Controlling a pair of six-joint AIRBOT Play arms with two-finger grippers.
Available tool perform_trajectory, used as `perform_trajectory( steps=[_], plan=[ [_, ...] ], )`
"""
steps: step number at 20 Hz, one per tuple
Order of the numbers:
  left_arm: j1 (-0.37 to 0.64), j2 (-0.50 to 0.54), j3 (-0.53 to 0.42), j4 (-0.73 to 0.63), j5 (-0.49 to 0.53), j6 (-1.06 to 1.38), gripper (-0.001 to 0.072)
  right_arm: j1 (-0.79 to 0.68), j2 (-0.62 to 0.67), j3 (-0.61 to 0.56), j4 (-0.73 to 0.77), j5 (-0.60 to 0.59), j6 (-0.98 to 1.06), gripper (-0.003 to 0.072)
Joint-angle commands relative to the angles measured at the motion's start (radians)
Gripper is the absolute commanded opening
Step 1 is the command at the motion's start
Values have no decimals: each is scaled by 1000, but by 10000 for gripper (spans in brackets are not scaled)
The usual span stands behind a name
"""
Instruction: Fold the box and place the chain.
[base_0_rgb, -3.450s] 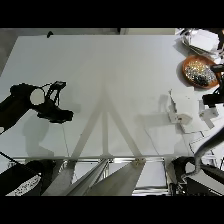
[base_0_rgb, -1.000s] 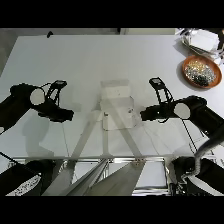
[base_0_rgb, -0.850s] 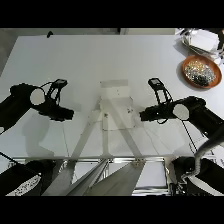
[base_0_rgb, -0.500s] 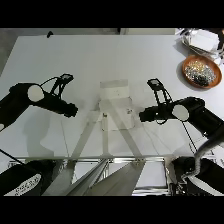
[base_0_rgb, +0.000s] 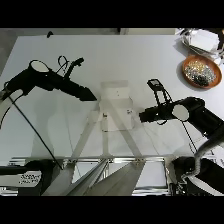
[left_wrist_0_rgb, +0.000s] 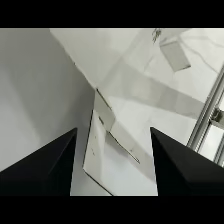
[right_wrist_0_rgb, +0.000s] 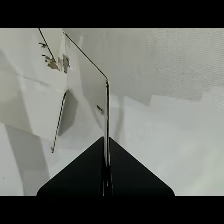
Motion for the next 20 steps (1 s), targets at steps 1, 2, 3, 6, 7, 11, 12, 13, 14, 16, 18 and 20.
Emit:
perform_trajectory(
  steps=[1,2,3,6,7,11,12,13,14,16,18,20],
  plan=[
    [-14,-148,121,-47,-45,58,515,1,1,0,1,11,-1,12],
    [-20,-169,128,-43,-45,58,515,1,0,0,1,11,-1,12],
    [-26,-187,129,-41,-45,71,515,1,1,0,2,11,-1,12],
    [-58,-226,129,-41,-39,97,514,1,1,0,18,11,-1,12],
    [-73,-236,129,-42,-28,103,514,1,1,0,20,11,-1,12],
    [-141,-249,129,-58,40,174,512,1,1,0,23,12,0,12],
    [-152,-249,129,-57,43,186,508,1,1,0,22,12,-1,12],
    [-159,-249,129,-54,45,192,502,1,1,0,22,12,0,12],
    [-163,-249,129,-49,44,192,470,1,1,0,23,13,0,12],
    [-163,-249,129,-26,28,205,365,1,1,0,22,14,0,12],
    [-160,-248,129,6,24,213,242,1,1,0,22,14,0,12],
    [-160,-248,129,41,25,228,95,1,1,0,22,14,0,12]
  ],
)
